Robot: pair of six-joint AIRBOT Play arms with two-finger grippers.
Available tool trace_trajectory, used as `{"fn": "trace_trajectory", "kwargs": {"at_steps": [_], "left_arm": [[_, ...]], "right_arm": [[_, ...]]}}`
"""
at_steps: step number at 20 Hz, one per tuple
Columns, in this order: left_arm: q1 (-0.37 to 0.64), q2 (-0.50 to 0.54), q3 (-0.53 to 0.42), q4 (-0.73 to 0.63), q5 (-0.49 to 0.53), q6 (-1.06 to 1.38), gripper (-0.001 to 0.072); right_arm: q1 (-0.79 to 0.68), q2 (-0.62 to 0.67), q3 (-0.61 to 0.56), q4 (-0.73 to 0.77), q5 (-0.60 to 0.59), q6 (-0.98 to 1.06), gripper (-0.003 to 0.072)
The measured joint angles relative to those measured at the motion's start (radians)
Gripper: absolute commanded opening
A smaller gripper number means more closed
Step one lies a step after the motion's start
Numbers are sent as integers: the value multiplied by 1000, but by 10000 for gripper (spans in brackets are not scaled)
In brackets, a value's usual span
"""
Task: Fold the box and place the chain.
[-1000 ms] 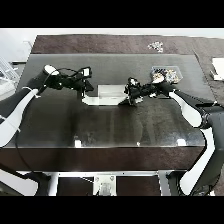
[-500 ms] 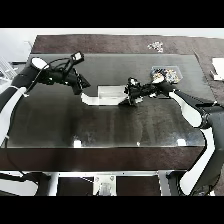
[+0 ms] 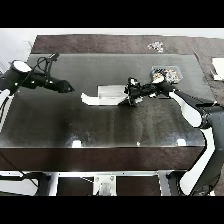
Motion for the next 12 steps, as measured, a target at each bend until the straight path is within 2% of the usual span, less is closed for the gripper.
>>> {"fn": "trace_trajectory", "kwargs": {"at_steps": [4,12], "left_arm": [[22,-15,-59,5,14,-90,19],[28,-137,-93,-70,43,-119,19]], "right_arm": [[0,0,0,0,0,0,476],[0,0,0,0,0,0,476]]}}
